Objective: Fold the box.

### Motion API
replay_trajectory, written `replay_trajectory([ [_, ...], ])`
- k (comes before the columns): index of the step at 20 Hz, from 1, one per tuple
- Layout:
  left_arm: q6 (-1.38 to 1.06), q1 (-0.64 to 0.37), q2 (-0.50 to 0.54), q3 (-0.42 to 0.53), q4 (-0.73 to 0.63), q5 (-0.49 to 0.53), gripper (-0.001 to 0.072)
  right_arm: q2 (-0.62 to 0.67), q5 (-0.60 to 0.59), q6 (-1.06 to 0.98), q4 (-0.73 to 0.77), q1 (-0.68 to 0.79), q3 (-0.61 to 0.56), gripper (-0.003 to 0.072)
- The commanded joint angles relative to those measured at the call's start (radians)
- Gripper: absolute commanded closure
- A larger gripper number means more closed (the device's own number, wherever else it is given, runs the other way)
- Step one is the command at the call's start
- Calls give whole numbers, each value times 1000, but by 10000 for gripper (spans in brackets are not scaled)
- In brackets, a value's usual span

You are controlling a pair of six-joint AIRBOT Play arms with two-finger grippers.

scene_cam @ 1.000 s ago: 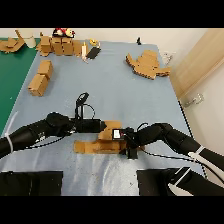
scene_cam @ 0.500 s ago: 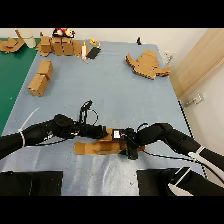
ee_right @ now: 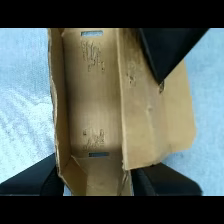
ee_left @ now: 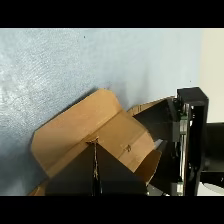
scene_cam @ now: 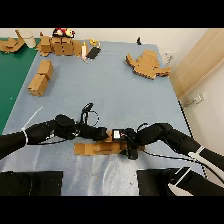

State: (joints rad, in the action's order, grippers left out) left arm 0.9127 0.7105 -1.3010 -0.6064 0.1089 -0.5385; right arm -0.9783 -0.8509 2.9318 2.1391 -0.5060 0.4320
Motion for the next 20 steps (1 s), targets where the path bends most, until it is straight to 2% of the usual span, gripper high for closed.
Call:
replay_trajectory([
  [1,-54,-32,42,-20,5,14,698,1,0,0,0,0,0,191],
  [3,-91,-80,117,-22,36,15,698,1,0,0,0,0,0,191],
  [4,-96,-106,164,-22,98,14,698,1,1,0,0,0,0,191],
  [8,-105,-130,345,-22,523,-30,699,1,1,0,0,0,0,191],
  [10,-99,-127,417,-20,692,-89,699,1,0,0,0,0,0,191],
  [14,-97,-34,530,38,1044,-232,698,1,0,0,0,0,0,191],
  [15,-122,3,542,60,1088,-262,697,1,0,0,0,0,0,191],
  [17,-174,68,532,88,1092,-280,689,1,0,0,0,0,0,191],
  [19,-173,133,503,95,1092,-245,188,1,0,0,0,0,0,191],
  [20,-173,158,488,94,1092,-225,156,1,0,0,0,0,0,191],
])
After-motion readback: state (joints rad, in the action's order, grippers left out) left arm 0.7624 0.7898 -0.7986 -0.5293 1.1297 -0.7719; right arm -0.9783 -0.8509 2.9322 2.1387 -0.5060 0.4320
